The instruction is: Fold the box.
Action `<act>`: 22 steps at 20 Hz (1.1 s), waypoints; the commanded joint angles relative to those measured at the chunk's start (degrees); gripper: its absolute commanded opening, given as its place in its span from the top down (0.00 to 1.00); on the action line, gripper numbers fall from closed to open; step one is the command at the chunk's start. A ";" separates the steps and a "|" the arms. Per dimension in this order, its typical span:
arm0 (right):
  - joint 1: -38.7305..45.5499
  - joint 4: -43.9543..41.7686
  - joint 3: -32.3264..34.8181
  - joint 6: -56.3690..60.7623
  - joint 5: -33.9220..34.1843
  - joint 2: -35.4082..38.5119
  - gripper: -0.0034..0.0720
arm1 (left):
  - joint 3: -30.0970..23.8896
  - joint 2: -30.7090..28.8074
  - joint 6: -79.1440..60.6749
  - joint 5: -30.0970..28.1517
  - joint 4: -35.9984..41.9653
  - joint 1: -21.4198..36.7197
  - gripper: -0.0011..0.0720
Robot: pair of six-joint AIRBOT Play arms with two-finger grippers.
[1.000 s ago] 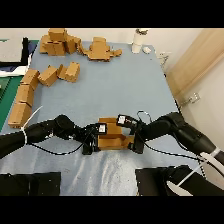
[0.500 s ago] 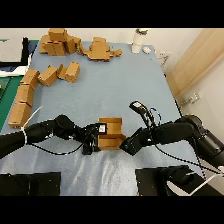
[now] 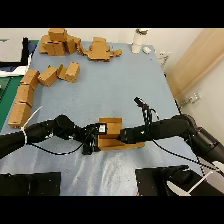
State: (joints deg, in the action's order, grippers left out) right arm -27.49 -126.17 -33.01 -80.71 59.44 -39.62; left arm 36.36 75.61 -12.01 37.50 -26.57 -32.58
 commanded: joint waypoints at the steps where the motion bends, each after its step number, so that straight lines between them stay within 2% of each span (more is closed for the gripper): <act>1: -0.07 -4.85 -0.55 -1.88 -6.25 -3.72 0.95 | 0.00 0.04 -0.02 0.00 0.00 0.04 0.26; 10: -0.07 -3.43 -13.00 -19.87 -7.52 -23.82 0.95 | 0.00 0.04 -0.02 0.00 0.00 0.04 0.26; 17: -0.07 2.12 -13.09 -24.92 -7.58 -32.72 0.95 | 0.00 0.04 -0.02 0.00 0.00 0.04 0.26; 22: -0.07 2.49 -13.09 -28.20 -8.61 -33.57 0.95 | 0.00 0.04 -0.02 0.00 0.00 0.04 0.26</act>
State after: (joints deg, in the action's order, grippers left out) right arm -27.49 -124.60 -46.02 -106.50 51.33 -72.29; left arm 36.32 75.61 -11.94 37.34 -26.55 -32.58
